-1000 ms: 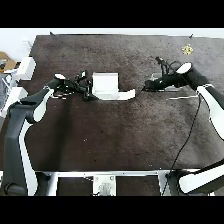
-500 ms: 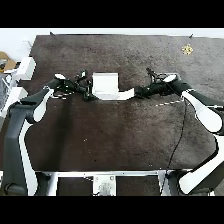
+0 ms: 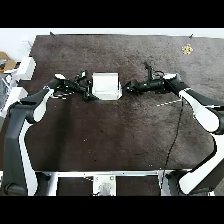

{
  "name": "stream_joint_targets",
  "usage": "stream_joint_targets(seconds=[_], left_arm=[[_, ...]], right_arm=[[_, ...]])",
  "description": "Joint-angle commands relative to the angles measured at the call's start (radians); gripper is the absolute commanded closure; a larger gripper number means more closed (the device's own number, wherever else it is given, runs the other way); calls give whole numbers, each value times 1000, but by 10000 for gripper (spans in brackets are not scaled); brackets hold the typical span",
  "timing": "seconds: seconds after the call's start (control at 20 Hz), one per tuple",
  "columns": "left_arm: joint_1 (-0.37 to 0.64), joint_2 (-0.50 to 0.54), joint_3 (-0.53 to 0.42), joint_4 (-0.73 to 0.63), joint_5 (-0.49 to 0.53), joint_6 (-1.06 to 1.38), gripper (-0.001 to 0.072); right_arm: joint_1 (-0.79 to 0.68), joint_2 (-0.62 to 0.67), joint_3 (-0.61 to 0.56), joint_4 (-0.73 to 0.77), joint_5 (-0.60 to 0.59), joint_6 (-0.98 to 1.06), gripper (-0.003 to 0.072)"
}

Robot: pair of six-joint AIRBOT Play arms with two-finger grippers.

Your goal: Fold the box and place the chain.

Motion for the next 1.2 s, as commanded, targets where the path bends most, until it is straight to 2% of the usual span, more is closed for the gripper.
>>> stream_joint_targets(seconds=[0.0, 0.1, 0.2, 0.95, 1.05, 1.15], left_arm=[[0, -1, 1, 0, 0, 0, 367], [0, -1, 1, 0, 0, 0, 367], [0, -1, 1, 0, 0, 0, 366], [0, -1, 1, 0, 0, 0, 367], [0, -1, 1, 0, 0, 0, 367], [0, -1, 1, 0, 0, 0, 367]], right_arm=[[35, 0, 19, 23, -15, -10, 272], [54, 0, 34, -61, -44, 53, 271], [79, 0, 58, -197, -60, 164, 166], [232, -5, 173, -518, -198, 455, 177], [247, -6, 173, -556, -197, 491, 237], [270, -6, 173, -620, -194, 541, 244]])
